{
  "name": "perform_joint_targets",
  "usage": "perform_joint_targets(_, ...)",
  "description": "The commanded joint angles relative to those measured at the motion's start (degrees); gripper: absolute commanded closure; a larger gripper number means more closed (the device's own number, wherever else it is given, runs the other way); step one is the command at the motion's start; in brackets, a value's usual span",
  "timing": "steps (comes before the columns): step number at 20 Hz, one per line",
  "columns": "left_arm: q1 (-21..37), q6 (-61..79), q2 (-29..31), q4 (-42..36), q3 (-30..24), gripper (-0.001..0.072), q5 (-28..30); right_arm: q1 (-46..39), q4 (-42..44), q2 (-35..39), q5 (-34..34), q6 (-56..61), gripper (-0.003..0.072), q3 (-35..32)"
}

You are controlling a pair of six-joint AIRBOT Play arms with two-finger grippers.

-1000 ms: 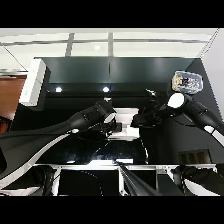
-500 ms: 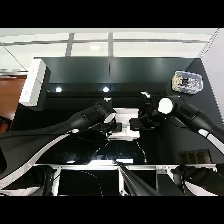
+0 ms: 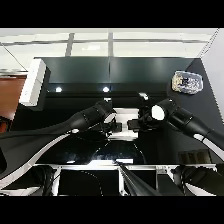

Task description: Fold the box and place the chain.

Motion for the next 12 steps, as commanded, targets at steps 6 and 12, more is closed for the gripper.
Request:
perform_joint_targets(6, 0.04, 0.00, 0.02, 0.02, 0.07, 0.0679, -0.02, 3.76, -5.79, -1.75, 1.95, 11.06, 0.0367, 0.17)
perform_joint_targets(12, 0.04, 0.02, 0.02, 0.02, 0.07, 0.0679, -0.02, 3.78, -5.53, -4.72, 3.58, 12.33, 0.0367, 0.85)
